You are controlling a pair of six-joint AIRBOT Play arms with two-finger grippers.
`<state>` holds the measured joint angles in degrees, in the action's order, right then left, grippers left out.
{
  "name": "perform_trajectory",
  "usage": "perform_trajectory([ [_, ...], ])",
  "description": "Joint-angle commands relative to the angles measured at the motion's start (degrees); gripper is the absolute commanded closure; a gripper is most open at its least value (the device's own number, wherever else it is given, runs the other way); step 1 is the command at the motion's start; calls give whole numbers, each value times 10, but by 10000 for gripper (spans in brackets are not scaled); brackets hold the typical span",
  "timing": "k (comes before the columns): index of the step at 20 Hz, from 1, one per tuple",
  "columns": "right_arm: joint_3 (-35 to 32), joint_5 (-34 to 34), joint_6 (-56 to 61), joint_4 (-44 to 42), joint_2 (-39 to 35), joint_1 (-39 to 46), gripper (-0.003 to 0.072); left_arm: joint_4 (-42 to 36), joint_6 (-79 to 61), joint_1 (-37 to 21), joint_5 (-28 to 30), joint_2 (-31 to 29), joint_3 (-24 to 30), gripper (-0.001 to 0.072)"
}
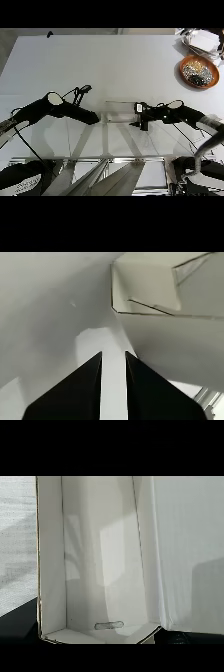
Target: Fold the box and place the chain.
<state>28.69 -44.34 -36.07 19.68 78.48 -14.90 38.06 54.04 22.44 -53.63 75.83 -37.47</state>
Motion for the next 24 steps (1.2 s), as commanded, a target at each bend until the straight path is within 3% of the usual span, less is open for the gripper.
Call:
perform_trajectory([
  [1,0,0,0,0,0,0,383,-63,-54,9,0,-3,0,536],
  [5,0,0,0,0,0,0,383,-84,-65,9,-1,-15,0,536],
  [7,0,0,0,0,0,0,383,-85,-78,9,1,-24,0,416],
  [15,0,0,0,0,0,0,383,-98,-75,21,21,-33,0,415],
  [17,0,0,0,0,0,0,383,-97,-66,37,45,-32,0,314],
  [20,0,0,0,0,0,0,383,-47,16,61,92,-32,-2,314],
  [24,0,0,0,0,0,0,383,25,122,81,94,-30,-25,289],
])
